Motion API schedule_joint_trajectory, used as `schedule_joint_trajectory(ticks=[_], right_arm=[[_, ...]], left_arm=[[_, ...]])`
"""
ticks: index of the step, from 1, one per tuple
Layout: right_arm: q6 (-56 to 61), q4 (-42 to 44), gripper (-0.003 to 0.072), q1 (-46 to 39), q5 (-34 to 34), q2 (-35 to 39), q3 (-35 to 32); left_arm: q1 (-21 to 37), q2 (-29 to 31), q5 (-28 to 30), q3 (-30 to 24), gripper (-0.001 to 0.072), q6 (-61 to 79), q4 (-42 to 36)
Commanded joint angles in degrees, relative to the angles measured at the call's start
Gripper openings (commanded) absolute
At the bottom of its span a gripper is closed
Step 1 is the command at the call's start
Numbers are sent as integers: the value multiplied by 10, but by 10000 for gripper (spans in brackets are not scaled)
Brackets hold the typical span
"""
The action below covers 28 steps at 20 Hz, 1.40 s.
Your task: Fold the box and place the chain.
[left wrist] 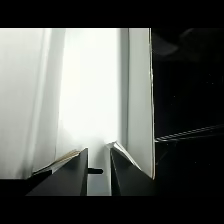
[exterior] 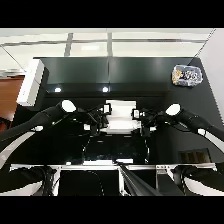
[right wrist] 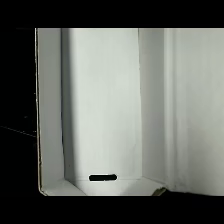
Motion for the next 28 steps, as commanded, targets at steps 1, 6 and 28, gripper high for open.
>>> schedule_joint_trajectory(ticks=[1, 6, 28], right_arm=[[0, 0, 178, 0, 0, 0, 0], [0, 0, 178, 0, 0, 0, 0], [0, 0, 178, 0, 0, 0, 0]], left_arm=[[-12, -8, 2, 1, 182, 0, -12], [-12, -11, 1, 1, 34, 0, -10], [252, 133, -178, -20, 29, -859, 309]])
